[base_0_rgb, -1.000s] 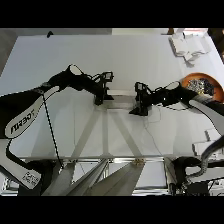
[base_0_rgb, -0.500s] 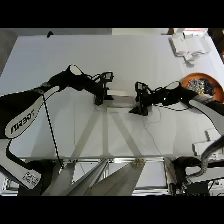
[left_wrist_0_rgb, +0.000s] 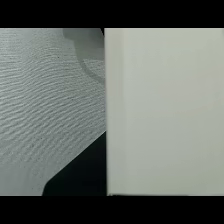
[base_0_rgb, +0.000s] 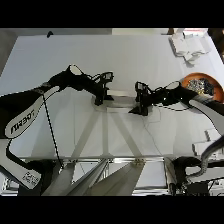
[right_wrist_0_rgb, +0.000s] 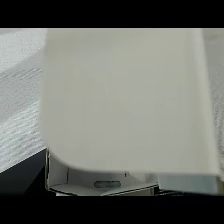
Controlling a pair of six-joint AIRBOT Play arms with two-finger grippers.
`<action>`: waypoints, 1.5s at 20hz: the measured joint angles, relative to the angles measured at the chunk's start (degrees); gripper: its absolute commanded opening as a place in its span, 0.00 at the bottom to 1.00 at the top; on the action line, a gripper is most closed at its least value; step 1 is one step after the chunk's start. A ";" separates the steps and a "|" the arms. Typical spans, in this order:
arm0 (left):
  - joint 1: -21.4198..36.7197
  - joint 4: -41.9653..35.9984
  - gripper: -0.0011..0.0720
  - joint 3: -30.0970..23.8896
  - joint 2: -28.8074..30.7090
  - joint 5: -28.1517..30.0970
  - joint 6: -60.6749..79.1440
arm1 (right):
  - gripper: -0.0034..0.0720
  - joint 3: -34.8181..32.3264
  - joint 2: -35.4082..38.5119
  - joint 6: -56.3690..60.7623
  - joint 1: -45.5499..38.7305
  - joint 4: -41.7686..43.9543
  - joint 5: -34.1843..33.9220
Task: Fold the box and place the chain.
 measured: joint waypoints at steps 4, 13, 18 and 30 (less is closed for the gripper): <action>0.00 0.00 0.03 0.00 0.00 0.02 0.00 | 0.70 0.00 0.00 -0.02 0.00 -0.02 0.04; 0.00 -0.02 0.03 0.00 0.00 0.07 -0.02 | 0.70 0.00 0.00 -0.04 0.00 -0.02 0.09; 0.00 -0.02 0.04 0.00 0.00 0.07 -0.02 | 0.70 0.00 0.00 -0.04 0.00 -0.02 0.09; 0.37 0.15 0.66 -0.04 0.61 0.15 0.00 | 0.70 -0.04 0.00 -0.09 0.04 -0.07 0.20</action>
